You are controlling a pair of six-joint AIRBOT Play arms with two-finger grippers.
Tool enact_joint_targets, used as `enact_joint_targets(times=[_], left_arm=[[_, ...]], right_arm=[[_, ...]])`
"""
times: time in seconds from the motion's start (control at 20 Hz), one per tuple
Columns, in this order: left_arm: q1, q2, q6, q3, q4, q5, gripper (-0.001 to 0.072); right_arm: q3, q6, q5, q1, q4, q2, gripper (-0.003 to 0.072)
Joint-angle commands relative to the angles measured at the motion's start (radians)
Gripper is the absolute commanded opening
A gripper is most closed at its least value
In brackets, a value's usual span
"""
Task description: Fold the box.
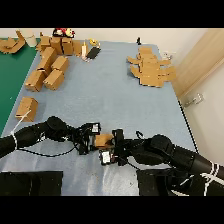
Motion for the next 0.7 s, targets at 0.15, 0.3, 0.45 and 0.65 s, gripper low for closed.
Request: enact_joint_targets(times=[0.15,0.3,0.45,0.65], left_arm=[[0.001,0.001,-0.001,0.0,0.0,0.0,0.0485],[0.001,0.001,-0.001,0.0,0.0,0.0,0.0486],[0.001,0.001,-0.001,0.0,0.0,0.0,0.0485],[0.001,0.001,-0.001,0.0,0.0,0.0,0.0486]], right_arm=[[0.007,0.001,-0.014,0.001,0.002,0.023,0.0232],[0.025,0.132,-0.047,-0.003,0.003,0.116,0.0232],[0.043,0.538,-0.194,-0.003,0.002,0.235,0.0219],[0.001,1.268,-0.335,-0.022,-0.017,0.353,0.0002]])
